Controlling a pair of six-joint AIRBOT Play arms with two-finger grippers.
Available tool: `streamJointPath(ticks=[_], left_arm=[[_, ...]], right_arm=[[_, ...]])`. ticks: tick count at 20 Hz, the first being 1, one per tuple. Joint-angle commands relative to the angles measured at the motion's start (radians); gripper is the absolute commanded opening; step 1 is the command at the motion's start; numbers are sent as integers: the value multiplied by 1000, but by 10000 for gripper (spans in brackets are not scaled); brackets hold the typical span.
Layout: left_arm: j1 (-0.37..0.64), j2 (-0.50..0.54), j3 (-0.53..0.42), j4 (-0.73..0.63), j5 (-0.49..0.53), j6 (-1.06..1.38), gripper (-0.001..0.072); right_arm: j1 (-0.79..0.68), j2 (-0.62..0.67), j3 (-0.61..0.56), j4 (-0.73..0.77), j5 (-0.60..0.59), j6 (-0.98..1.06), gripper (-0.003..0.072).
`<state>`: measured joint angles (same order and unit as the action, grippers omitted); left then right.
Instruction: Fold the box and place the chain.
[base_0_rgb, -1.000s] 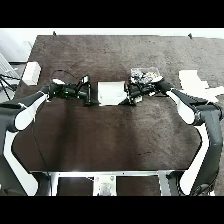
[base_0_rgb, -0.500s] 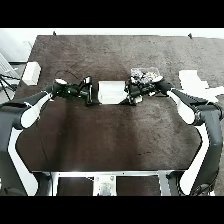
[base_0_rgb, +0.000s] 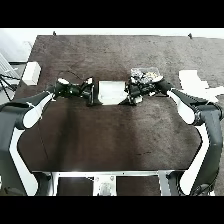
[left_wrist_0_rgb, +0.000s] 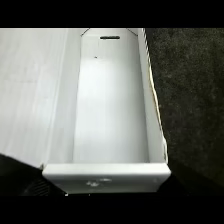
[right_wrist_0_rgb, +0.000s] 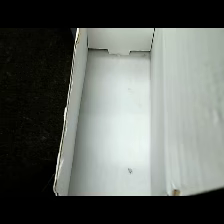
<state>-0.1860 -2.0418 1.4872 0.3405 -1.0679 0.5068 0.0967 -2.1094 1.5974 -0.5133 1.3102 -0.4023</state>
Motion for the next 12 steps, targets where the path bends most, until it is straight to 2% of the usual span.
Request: streamJointPath(ticks=[1,9,10,12], left_arm=[[-10,-6,1,-7,9,0,720],[-31,-12,1,-8,30,0,709],[-31,-12,1,-6,39,-1,639],[-31,-13,1,-6,40,0,623]], right_arm=[[1,0,0,1,-1,1,448],[1,0,0,0,-1,1,448],[1,0,0,1,-1,1,448],[1,0,0,1,-1,1,448]])
